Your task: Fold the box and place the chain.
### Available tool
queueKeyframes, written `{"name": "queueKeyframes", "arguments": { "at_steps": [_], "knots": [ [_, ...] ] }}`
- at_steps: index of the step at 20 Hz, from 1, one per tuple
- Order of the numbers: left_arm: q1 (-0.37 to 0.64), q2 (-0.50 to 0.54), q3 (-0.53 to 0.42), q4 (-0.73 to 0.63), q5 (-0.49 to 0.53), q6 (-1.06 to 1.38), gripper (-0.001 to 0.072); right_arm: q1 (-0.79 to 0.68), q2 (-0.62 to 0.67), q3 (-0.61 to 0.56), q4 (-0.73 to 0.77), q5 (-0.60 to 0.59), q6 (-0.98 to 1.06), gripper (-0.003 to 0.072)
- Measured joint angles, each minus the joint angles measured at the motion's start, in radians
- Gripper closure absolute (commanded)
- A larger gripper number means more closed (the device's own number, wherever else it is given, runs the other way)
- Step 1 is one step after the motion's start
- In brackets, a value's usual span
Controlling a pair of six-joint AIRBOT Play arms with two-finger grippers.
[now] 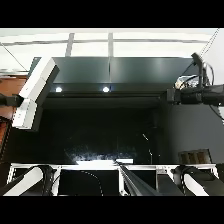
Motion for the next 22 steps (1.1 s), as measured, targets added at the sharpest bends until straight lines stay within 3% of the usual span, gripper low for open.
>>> {"name": "queueKeyframes", "arguments": {
  "at_steps": [1, 2, 3, 7, 9, 11, 15, 22],
  "knots": [
    [-0.014, 0.032, 0.008, -0.043, -0.016, 0.000, 0.0287, 0.005, 0.000, 0.026, -0.021, -0.002, 0.000, 0.0681],
    [-0.040, 0.066, 0.016, -0.094, -0.032, 0.000, 0.0629, 0.016, 0.002, 0.046, -0.061, -0.014, 0.000, 0.0682],
    [-0.074, 0.094, 0.020, -0.130, -0.061, 0.000, 0.0686, 0.035, 0.006, 0.055, -0.117, -0.035, 0.000, 0.0682],
    [-0.300, 0.182, -0.021, -0.211, -0.162, 0.003, 0.0686, 0.153, 0.043, -0.044, -0.395, -0.300, 0.047, 0.0680],
    [-0.414, 0.209, -0.076, -0.229, -0.126, -0.006, 0.0686, 0.182, 0.054, -0.137, -0.470, -0.481, 0.068, 0.0681],
    [-0.486, 0.226, -0.128, -0.249, -0.076, -0.046, 0.0685, 0.177, 0.060, -0.196, -0.515, -0.590, 0.079, 0.0682],
    [-0.544, 0.238, -0.195, -0.285, -0.011, -0.086, 0.0684, 0.155, 0.064, -0.246, -0.545, -0.604, 0.088, 0.0682],
    [-0.564, 0.242, -0.220, -0.306, 0.019, -0.103, 0.0683, 0.146, 0.066, -0.262, -0.563, -0.581, 0.094, 0.0682]
  ]
}}
